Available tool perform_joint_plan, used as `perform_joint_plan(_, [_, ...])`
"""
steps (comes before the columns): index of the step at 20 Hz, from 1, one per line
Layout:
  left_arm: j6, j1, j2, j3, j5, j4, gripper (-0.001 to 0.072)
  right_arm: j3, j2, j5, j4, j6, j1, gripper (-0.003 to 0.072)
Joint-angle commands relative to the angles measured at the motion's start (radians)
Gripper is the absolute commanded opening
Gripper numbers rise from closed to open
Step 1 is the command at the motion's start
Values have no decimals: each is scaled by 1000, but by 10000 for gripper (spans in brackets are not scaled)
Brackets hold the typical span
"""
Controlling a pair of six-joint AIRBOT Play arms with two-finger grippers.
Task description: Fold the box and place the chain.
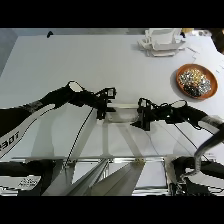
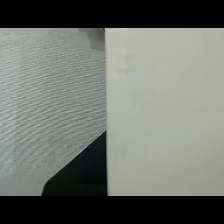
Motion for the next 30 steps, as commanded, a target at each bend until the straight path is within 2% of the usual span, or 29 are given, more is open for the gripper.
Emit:
perform_joint_plan(1, [0,0,0,0,1,0,11,3,-2,-8,2,5,5,582])
perform_joint_plan(15, [0,0,0,0,1,0,11,38,-30,-8,-35,66,55,584])
perform_joint_plan(16, [0,0,0,0,1,0,11,38,-30,-7,-36,67,57,611])
perform_joint_plan(17, [0,0,0,0,1,0,11,38,-30,-6,-36,69,59,714])
perform_joint_plan(22, [0,0,0,0,1,0,11,38,-24,4,-34,75,54,714])
perform_joint_plan(26, [0,0,0,0,1,0,11,38,-21,7,-62,75,27,691])
perform_joint_plan(30, [0,0,0,0,1,0,11,38,-23,5,-60,71,30,556])
